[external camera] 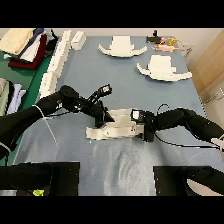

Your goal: Fold the box.

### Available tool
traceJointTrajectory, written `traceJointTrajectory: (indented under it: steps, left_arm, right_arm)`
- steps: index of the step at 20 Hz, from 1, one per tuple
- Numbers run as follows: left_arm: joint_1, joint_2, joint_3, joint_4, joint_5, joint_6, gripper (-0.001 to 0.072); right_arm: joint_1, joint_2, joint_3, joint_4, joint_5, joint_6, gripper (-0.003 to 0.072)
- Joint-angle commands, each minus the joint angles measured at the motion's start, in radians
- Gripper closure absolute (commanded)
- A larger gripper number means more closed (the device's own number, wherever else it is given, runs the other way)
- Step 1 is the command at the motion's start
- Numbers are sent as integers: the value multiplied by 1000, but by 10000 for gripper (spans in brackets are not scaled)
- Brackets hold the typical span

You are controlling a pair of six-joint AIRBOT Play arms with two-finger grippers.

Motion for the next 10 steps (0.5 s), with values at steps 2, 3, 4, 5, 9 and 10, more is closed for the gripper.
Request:
traceJointTrajectory:
  steps: [2, 3, 4, 5, 9, 10]
  left_arm:
    - [0, 0, 1, 0, 0, 0, 694]
    - [0, 0, 1, 0, 0, 0, 694]
    - [0, 0, 1, 0, 0, 0, 694]
    - [0, 0, 1, 0, 0, 0, 694]
    - [0, 0, 1, 0, 0, 0, 694]
    - [0, 0, 1, 0, 0, 0, 694]
  right_arm:
    - [0, -12, 0, -6, 80, -27, -33]
    - [0, -14, 0, 16, 85, -39, -33]
    - [2, -17, 0, 44, 82, -54, -34]
    - [3, -17, 0, 60, 71, -66, -34]
    - [14, -32, -1, 69, 55, -66, -33]
    - [14, -43, -1, 71, 56, -66, -33]
